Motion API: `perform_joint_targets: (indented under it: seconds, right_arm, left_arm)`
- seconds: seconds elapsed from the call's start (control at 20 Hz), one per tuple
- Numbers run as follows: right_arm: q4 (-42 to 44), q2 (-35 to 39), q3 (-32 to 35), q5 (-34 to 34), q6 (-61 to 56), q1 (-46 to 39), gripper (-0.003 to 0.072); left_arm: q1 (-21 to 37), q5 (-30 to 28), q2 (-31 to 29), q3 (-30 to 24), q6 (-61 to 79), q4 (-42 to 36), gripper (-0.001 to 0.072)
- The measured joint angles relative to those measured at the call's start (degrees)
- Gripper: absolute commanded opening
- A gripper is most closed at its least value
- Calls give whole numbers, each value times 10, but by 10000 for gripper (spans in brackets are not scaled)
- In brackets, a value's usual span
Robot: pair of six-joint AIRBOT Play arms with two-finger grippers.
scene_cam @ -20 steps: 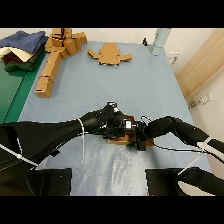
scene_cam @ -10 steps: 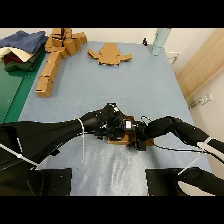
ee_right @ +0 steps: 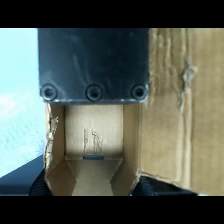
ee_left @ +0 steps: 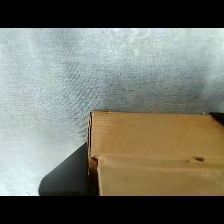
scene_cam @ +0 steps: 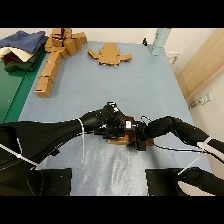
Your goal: Fold the box.
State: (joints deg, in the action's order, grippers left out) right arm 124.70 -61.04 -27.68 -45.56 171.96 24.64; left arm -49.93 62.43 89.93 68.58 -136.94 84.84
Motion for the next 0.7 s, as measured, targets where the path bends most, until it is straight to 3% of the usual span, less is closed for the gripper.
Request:
perform_joint_targets:
  seconds: [0.2, 0.25, 0.3, 0.35, 0.6, 0.65, 0.7]
  right_arm:
    - [0, 0, 0, 0, 0, 0, 596]
    - [0, 0, 0, 0, 0, 0, 596]
    - [0, 0, 0, 0, 0, 0, 596]
    - [0, 0, 0, 0, 0, 0, 596]
    - [0, 0, 0, 0, 0, 0, 596]
    - [0, 0, 0, 0, 0, 0, 596]
    - [0, 0, 0, 0, 0, 0, 596]
  left_arm:
    - [0, -3, 0, 0, 2, 0, 15]
    - [0, -3, 0, 0, 2, 0, 141]
    - [0, -6, 0, 0, 2, 0, 515]
    - [0, -11, 0, 0, 0, -3, 628]
    - [1, 2, 0, 3, -9, -14, 625]
    - [2, 9, 0, 6, -9, -19, 515]
    - [7, 15, 0, 9, -8, -29, 450]
